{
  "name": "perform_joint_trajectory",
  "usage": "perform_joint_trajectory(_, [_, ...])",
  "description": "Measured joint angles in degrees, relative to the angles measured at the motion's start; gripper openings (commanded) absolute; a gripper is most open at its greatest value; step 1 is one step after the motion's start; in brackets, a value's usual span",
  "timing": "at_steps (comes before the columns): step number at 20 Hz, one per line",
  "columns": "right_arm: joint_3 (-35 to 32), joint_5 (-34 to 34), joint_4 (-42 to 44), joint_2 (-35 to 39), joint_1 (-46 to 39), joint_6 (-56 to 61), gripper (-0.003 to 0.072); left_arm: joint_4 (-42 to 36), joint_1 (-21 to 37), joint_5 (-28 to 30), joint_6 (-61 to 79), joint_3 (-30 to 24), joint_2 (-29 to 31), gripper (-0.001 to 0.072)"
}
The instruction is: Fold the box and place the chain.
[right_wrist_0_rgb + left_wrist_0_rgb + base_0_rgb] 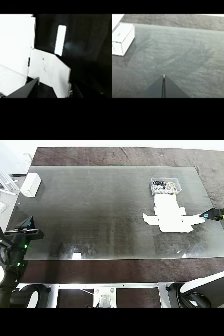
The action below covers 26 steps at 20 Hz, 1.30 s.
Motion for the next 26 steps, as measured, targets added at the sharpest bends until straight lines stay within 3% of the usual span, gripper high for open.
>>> perform_joint_trajectory(6, [0.09,1.42,0.13,-1.79,1.86,1.81,0.0475,0.02,0.0,0.0,0.02,0.0,0.0,0.002])
perform_joint_trajectory(13, [0.07,4.04,0.11,-2.49,3.04,3.32,0.0395,0.02,0.0,0.0,0.0,0.0,-0.02,0.002])
perform_joint_trajectory(15, [0.02,4.44,0.15,-2.62,3.72,3.41,0.0348,0.02,0.0,0.0,0.02,0.0,0.0,0.002])
perform_joint_trajectory(16, [0.02,4.48,0.15,-2.75,4.11,3.43,0.0239,0.02,0.0,0.0,0.0,0.0,0.0,0.002])
perform_joint_trajectory(18, [0.02,4.57,0.13,-2.84,4.92,3.48,0.015,0.02,0.0,0.0,0.0,0.0,-0.02,0.002])
perform_joint_trajectory(20, [0.02,4.92,0.17,-2.91,5.51,3.48,0.0014,0.0,0.0,0.0,0.0,-0.02,-0.02,0.002])
perform_joint_trajectory(26, [-0.33,9.86,3.54,-2.64,6.19,3.91,0.0008,0.02,0.0,0.0,0.02,0.0,0.0,0.002])
